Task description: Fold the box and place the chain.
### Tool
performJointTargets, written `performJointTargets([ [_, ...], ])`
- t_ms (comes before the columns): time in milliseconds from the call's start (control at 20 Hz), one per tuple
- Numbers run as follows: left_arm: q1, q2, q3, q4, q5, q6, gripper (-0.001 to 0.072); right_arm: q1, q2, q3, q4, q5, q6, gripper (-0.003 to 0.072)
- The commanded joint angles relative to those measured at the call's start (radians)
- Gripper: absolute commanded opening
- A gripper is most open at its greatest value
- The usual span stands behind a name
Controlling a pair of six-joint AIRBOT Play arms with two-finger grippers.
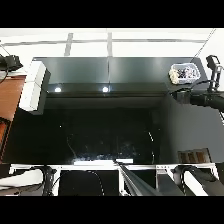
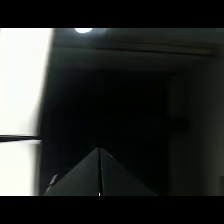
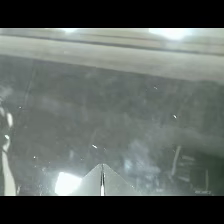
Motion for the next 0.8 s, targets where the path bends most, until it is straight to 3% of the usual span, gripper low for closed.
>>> performJointTargets([
  [0,-0.103,0.227,-0.268,-0.180,0.085,0.089,0.0022,0.068,-0.008,-0.005,-0.001,-0.092,-0.011,0.0016],
  [150,-0.272,0.459,-0.642,-0.170,0.355,0.171,0.0023,0.142,-0.030,-0.059,-0.008,-0.250,-0.013,0.0016],
  [250,-0.319,0.568,-0.825,-0.174,0.507,0.159,0.0024,0.180,-0.038,-0.105,-0.086,-0.321,-0.013,0.0017],
  [300,-0.322,0.606,-0.874,-0.178,0.525,0.154,0.0025,0.184,-0.038,-0.113,-0.138,-0.298,-0.010,0.0017],
  [500,-0.324,0.652,-0.915,-0.179,0.454,0.156,0.0025,0.184,-0.038,-0.113,-0.140,-0.259,-0.010,0.0016],
  [750,-0.324,0.650,-0.915,-0.179,0.448,0.156,0.0025,0.184,-0.038,-0.113,-0.140,-0.259,-0.010,0.0017],
])
